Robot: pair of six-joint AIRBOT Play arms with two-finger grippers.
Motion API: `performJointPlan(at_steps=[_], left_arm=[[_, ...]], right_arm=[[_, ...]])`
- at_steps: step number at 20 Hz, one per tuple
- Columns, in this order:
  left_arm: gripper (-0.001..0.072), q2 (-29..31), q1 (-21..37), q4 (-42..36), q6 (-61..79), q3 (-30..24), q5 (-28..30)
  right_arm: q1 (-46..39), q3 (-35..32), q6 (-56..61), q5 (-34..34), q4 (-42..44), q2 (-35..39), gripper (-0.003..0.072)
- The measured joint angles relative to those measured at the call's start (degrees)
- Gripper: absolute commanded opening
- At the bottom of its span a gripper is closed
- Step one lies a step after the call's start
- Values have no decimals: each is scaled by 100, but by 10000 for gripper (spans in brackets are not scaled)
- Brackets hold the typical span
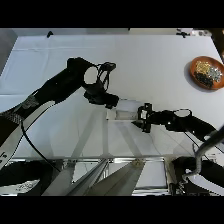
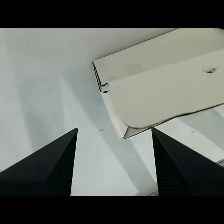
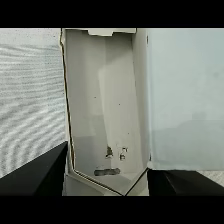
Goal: Fold the box and place the chain.
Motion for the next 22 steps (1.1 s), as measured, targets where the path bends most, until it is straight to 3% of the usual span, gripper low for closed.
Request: performJointPlan(at_steps=[8, 14, 22], left_arm=[[514, -55, -55, -46, -256, -654, 573], [514, -101, -153, -63, -612, -846, 1182], [512, -267, -201, -37, -970, -883, 1113]], right_arm=[[0, 0, 2, 0, 2, 0, 338], [0, 0, 0, -2, 0, 0, 338], [0, 0, 0, -2, 0, 0, 338]])
